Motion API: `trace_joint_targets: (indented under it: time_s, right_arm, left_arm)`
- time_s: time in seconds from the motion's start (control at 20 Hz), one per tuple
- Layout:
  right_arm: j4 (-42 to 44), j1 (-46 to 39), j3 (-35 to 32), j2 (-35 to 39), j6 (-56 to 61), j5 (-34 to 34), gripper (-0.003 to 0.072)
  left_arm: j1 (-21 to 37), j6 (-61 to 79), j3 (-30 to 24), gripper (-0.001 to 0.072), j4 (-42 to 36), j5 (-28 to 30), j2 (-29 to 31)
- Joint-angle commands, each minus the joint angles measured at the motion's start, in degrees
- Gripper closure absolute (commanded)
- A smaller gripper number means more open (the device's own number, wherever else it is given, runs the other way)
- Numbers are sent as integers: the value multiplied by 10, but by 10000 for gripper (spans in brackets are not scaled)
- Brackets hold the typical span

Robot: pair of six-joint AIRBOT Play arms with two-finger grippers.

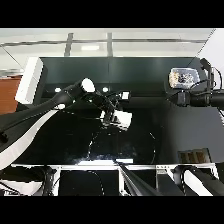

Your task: Fold the box and place the chain.

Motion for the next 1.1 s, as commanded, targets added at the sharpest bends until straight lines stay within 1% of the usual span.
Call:
trace_joint_targets:
  time_s: [0.0, 0.2, 0.4, 0.6, 0.65, 0.75, 0.8, 0.85, 0.9, 0.95, 1.0, 1.05]
  right_arm:
    - [0, 0, 0, 0, 0, 0, 672]
    - [0, 0, 0, 0, 0, 0, 673]
    - [0, 0, 0, 0, 0, -2, 672]
    - [0, 0, 0, 0, 0, -2, 672]
    - [0, 0, 0, 0, 0, -2, 673]
    - [0, 0, 0, 0, 0, -2, 673]
    - [0, 0, 0, 0, 0, -2, 672]
    - [0, 0, 0, 0, 0, -2, 673]
    - [0, 0, 0, 0, 0, -1, 672]
    - [0, 0, 0, 0, 0, 0, 673]
    - [0, 0, 0, 0, 0, -2, 673]
    - [0, 0, 0, 0, 0, -2, 673]
  left_arm:
    - [0, 0, 1, 5, 15, 3, 0]
    - [-1, 0, 1, 5, 16, 10, -6]
    - [-22, -1, 1, 5, 17, 43, -18]
    - [-35, -26, 1, 8, 20, 44, -33]
    - [-36, -29, 1, 11, 20, 48, -33]
    - [-39, -41, 1, 46, 21, 54, -33]
    - [-39, -76, 1, 161, 25, 64, -33]
    - [-39, -120, 5, 373, 36, 67, -30]
    - [-39, -166, 15, 438, 62, 62, -26]
    - [-39, -221, 27, 442, 97, 60, -16]
    - [-37, -265, 38, 489, 134, 57, -1]
    - [-30, -310, 48, 492, 173, 43, 17]
